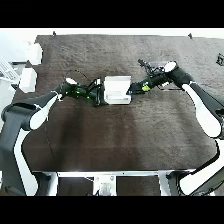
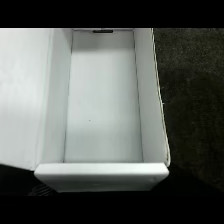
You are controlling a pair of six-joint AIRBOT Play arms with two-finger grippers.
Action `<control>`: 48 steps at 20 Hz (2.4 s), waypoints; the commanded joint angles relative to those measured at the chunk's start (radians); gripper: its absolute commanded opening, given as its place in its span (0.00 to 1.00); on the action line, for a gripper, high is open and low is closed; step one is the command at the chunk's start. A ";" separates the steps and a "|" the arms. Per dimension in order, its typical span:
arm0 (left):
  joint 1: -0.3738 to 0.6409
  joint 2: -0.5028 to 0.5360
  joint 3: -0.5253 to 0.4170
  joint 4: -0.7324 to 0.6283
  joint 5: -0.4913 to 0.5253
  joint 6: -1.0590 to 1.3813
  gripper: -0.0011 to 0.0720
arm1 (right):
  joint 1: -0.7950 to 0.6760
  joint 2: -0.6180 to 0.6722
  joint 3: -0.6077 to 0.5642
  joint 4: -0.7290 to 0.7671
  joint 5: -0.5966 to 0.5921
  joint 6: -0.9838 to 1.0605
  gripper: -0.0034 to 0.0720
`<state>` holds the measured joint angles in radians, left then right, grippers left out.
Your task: Fold the box and place the chain.
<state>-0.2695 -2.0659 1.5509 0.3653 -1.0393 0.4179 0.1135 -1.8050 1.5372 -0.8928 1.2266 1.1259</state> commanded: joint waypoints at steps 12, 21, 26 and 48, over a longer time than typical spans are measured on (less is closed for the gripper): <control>0.000 0.001 0.000 0.000 -0.001 0.001 0.74 | 0.106 0.000 0.031 -0.253 -0.094 0.246 0.62; 0.000 0.001 0.000 0.000 -0.001 0.001 0.74 | 0.182 0.000 0.031 -0.510 -0.119 0.488 0.62; 0.000 0.001 0.000 0.000 -0.001 0.001 0.74 | 0.229 0.000 0.031 -0.659 -0.124 0.628 0.62; 0.000 0.001 0.000 0.000 -0.001 0.001 0.74 | 0.279 -0.031 0.039 -0.727 -0.127 0.883 0.40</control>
<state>-0.2695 -2.0659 1.5509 0.3649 -1.0416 0.4191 0.3920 -1.8332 1.5749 -1.6161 1.0908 1.9961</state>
